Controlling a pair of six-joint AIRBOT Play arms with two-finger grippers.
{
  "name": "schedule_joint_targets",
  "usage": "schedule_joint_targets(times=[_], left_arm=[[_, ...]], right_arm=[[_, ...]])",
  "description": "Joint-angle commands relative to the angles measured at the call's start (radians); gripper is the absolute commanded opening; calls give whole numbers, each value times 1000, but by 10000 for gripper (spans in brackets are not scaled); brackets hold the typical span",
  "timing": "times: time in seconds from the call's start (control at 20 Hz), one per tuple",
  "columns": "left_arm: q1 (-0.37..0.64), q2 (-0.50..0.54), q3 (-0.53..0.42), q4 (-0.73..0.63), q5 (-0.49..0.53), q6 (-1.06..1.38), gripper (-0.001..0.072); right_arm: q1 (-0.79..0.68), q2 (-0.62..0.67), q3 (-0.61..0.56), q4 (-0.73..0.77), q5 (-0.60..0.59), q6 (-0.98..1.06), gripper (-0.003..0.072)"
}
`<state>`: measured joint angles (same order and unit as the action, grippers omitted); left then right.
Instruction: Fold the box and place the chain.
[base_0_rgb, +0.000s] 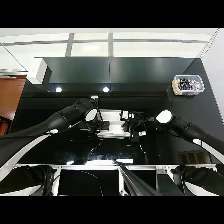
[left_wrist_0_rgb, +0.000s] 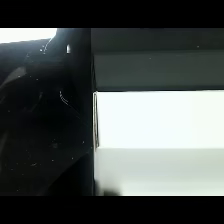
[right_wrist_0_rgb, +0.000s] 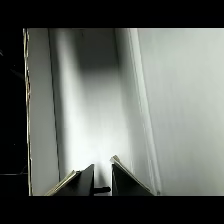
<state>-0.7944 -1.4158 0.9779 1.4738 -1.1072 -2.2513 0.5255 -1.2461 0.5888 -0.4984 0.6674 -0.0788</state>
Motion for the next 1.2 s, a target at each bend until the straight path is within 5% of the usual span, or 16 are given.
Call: schedule_joint_targets(times=[0.0,0.05,0.3,0.5,0.7,1.15], left_arm=[[0,0,0,2,0,0,27],[0,0,0,2,-1,0,27],[0,0,0,2,-1,0,28],[0,0,0,2,-1,-1,27],[0,0,0,2,-1,0,28],[0,0,0,2,-1,0,28]], right_arm=[[-3,6,1,-3,-6,51,65],[-12,18,1,-21,-5,106,9],[-153,146,44,-240,167,560,9],[-417,229,68,-275,327,941,9],[-616,225,-8,-281,268,1228,9],[-458,34,-126,-83,358,1221,9]])
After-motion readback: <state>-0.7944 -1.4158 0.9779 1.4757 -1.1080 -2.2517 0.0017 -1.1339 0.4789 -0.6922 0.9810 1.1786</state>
